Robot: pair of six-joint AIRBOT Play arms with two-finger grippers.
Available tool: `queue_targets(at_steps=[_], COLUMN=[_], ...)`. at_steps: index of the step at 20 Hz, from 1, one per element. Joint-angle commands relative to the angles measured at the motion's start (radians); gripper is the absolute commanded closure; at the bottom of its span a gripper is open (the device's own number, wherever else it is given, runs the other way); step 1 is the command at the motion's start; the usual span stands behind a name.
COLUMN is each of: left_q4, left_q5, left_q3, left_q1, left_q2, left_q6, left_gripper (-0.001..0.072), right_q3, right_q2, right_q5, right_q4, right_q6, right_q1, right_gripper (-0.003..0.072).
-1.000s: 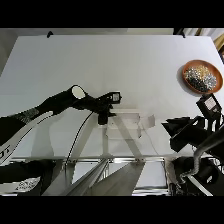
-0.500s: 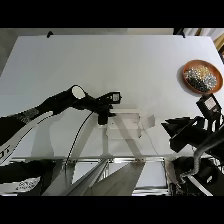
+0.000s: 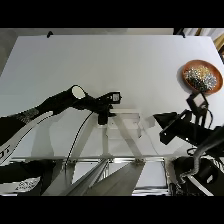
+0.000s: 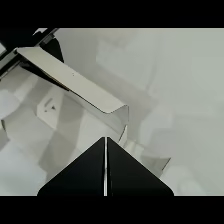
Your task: Fold the box and place the chain.
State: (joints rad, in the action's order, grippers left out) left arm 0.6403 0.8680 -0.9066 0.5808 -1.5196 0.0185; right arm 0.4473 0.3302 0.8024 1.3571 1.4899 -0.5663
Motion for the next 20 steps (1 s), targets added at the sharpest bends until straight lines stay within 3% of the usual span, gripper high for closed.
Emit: queue_targets(at_steps=[1, 5, 12, 15, 20], left_q4=[0.0, 0.0, 0.0, 0.0, 0.0], left_q5=[-0.001, 0.0, 0.0, 0.0, 0.0], left_q3=[0.0, 0.0, 0.0, 0.0, 0.0], left_q1=[0.0, 0.0, 0.0, 0.0, 0.0], left_q2=[0.0, 0.0, 0.0, 0.0, 0.0], left_q6=[0.0, 0.0, 0.0, 0.0, 0.0], left_gripper=[0.07, 0.07, 0.07, 0.07, 0.07], right_q3=[-0.015, -0.014, -0.014, -0.014, -0.014], right_q2=[0.161, 0.325, 0.325, 0.324, 0.324], right_q5=[-0.05, -0.042, 0.027, 0.048, 0.04], right_q4=[-0.111, -0.198, -0.21, -0.201, 0.017], right_q6=[-0.09, -0.279, -0.381, -0.446, -0.504], right_q1=[-0.001, -0.002, -0.003, -0.076, -0.223], right_gripper=[0.0667, 0.0667, 0.0668, 0.0668, 0.0667])
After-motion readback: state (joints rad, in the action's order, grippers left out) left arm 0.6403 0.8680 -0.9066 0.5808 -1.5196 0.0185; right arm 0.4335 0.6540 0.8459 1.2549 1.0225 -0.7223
